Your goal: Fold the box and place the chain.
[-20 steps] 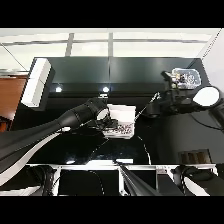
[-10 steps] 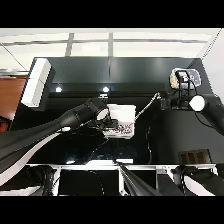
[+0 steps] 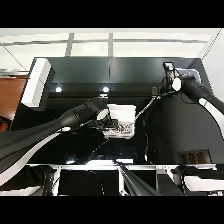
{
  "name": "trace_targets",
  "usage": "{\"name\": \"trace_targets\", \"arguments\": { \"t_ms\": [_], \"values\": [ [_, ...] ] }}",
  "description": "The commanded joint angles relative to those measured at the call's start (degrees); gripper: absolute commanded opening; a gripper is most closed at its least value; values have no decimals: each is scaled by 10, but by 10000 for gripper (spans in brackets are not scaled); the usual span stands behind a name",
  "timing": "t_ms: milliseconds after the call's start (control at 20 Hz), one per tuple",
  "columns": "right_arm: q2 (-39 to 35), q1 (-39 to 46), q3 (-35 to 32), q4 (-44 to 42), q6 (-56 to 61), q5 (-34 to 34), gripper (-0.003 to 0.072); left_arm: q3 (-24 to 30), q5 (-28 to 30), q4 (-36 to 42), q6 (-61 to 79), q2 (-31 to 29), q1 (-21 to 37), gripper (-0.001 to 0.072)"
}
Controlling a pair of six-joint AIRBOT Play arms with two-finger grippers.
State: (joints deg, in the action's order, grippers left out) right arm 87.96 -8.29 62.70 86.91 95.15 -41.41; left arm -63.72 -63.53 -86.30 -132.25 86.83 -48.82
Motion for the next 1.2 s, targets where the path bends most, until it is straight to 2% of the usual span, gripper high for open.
{"name": "trace_targets", "arguments": {
  "t_ms": [0, 550, 650, 700, 750, 1000, 1150],
  "values": [
    [39, -6, 41, 35, 4, -33, 697, 0, 0, 0, 0, 0, 0, 26],
    [52, -17, 44, 42, 4, -74, 693, 0, 0, 0, 0, 0, 0, 26],
    [52, -17, 44, 42, 4, -85, 295, 0, 0, 0, 0, 0, 0, 26],
    [51, -17, 44, 42, 4, -90, 135, 0, 0, 0, 0, 0, 0, 26],
    [50, -17, 44, 42, 4, -97, 17, 0, 0, 0, 0, 0, 0, 26],
    [21, -17, 44, 43, -3, -116, 10, 0, 0, 0, 0, 0, 0, 26],
    [-37, -17, 44, 10, -74, -157, 10, 0, 0, 0, 0, 0, 0, 26]
  ]
}}
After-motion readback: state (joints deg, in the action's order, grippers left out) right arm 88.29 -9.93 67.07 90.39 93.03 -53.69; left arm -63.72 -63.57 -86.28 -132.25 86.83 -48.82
